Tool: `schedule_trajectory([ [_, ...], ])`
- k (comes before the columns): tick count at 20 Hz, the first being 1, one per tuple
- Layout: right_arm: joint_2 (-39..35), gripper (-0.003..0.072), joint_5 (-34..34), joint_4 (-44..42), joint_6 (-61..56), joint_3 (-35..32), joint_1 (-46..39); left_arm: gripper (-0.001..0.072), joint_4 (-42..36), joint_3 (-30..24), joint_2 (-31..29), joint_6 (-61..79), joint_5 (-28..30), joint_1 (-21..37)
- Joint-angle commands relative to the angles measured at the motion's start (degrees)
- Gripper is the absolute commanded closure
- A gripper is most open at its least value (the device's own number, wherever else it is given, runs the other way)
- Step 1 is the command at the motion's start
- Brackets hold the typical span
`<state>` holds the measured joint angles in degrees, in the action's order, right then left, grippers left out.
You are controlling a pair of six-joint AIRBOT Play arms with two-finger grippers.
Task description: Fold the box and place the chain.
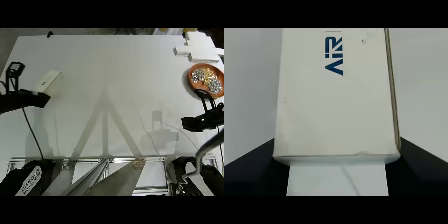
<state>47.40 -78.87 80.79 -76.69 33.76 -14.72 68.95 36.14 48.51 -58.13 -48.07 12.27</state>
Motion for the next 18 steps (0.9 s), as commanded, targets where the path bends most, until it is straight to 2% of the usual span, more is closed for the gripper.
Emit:
schedule_trajectory([
  [1, 0.0, 0.0671, 0.0, 0.0, 0.0, 0.0, 0.0, 0.0439, 6.1, -0.9, 1.5, -8.0, -1.7, 7.1],
  [5, 0.0, 0.0671, 0.0, 0.0, 0.0, 0.0, 0.0, 0.043, 6.1, -3.4, 5.1, -8.0, -1.7, 7.4],
  [6, 0.0, 0.0671, 0.0, 0.0, 0.0, 0.0, 0.0, 0.0332, 6.1, -3.7, 6.0, -8.0, -2.1, 7.4],
  [7, 0.0, 0.0671, 0.0, 0.0, 0.0, 0.0, 0.0, 0.0174, 6.1, -3.7, 6.6, -8.1, -2.5, 7.4],
  [8, 0.0, 0.0671, 0.0, 0.0, 0.0, 0.0, 0.0, 0.0065, 6.1, -3.7, 7.1, -9.1, -3.0, 7.4],
  [9, 0.0, 0.0671, 0.0, 0.0, 0.0, 0.0, 0.0, 0.0016, 6.1, -3.7, 7.1, -9.6, -3.5, 7.4],
  [15, 0.0, 0.0671, 0.0, 0.0, 0.0, 0.0, 0.0, 0.0018, 6.1, -3.7, 6.5, -10.9, -8.1, 7.3],
  [18, 0.0, 0.0671, 0.0, 0.0, 0.0, 0.0, 0.0, 0.002, 6.1, -3.7, 3.3, -12.0, -11.7, 7.3],
])
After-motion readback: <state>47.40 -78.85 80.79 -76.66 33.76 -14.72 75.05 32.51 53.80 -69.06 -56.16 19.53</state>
